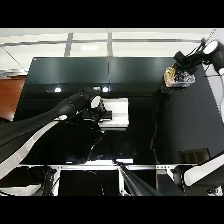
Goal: Fold the box and place the chain.
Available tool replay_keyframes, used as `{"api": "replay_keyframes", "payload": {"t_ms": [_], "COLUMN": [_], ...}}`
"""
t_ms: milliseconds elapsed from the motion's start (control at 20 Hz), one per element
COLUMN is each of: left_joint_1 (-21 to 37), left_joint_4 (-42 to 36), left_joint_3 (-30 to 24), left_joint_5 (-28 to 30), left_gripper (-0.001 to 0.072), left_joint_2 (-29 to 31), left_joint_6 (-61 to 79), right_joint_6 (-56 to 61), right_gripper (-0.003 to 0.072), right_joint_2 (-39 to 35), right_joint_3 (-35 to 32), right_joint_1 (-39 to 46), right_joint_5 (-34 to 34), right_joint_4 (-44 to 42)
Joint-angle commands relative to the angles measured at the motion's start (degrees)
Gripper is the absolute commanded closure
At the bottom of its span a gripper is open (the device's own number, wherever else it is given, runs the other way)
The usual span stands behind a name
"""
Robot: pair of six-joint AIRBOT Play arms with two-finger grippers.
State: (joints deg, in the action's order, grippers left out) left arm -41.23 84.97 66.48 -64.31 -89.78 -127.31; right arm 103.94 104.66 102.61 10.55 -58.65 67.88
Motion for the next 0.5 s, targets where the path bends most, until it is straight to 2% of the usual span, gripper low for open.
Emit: {"api": "replay_keyframes", "payload": {"t_ms": [0,300,450], "left_joint_1": [0.04,0.04,0.04], "left_joint_4": [0.02,-0.02,-0.04], "left_joint_3": [0.00,0.00,0.00], "left_joint_5": [0.00,0.00,0.00], "left_gripper": [0.0682,0.0681,0.0681], "left_joint_2": [0.00,0.00,0.00], "left_joint_6": [0.02,0.02,0.02], "right_joint_6": [-14.05,-19.17,-21.31], "right_gripper": [0.0674,0.0675,0.0675], "right_joint_2": [-9.42,-26.51,-32.63], "right_joint_3": [0.07,0.07,0.07], "right_joint_1": [0.66,1.53,1.53], "right_joint_5": [-2.32,-9.14,-16.11], "right_joint_4": [0.04,-0.42,-4.07]}}
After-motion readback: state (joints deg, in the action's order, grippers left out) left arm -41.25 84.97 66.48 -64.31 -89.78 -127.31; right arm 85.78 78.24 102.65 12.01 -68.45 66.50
